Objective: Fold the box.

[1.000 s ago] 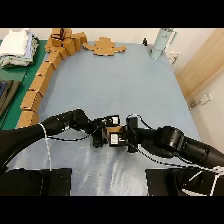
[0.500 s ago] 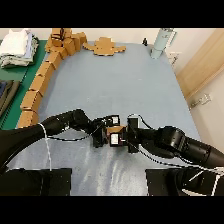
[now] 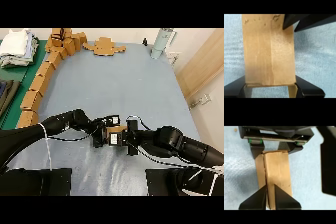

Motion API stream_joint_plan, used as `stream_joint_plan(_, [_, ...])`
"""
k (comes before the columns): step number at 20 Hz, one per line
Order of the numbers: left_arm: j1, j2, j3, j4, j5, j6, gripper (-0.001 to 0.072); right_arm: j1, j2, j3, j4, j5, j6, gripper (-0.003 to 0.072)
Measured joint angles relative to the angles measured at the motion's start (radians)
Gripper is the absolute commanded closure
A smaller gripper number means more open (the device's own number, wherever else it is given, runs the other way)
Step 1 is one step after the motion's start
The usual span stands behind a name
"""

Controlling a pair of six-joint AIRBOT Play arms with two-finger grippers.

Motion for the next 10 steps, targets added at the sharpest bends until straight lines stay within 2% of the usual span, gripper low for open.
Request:
stream_joint_plan(1, [0.0, 0.0, 0.0, 0.0, 0.0, 0.0, 0.0185, 0.0, 0.0, 0.0, 0.004, -0.005, 0.0, 0.0309])
stream_joint_plan(3, [0.0, 0.0, 0.0, 0.0, 0.0, 0.0, 0.0185, 0.0, 0.011, 0.0, 0.005, -0.005, 0.0, 0.0296])
stream_joint_plan(4, [0.0, 0.0, 0.0, 0.0, 0.0, 0.0, 0.0185, 0.0, 0.022, 0.001, 0.002, -0.005, 0.0, 0.0314])
stream_joint_plan(6, [0.0, 0.0, 0.0, 0.0, 0.0, 0.0, 0.0185, 0.0, 0.044, 0.001, -0.014, 0.0, -0.001, 0.0627])
stream_joint_plan(7, [0.0, 0.0, 0.0, 0.0, 0.0, 0.0, 0.0186, 0.0, 0.055, 0.001, -0.026, 0.002, -0.001, 0.0681])
stream_joint_plan(10, [0.0, 0.0, 0.0, 0.0, 0.0, 0.0, 0.0185, 0.0, 0.064, 0.001, -0.066, 0.004, 0.003, 0.0682])
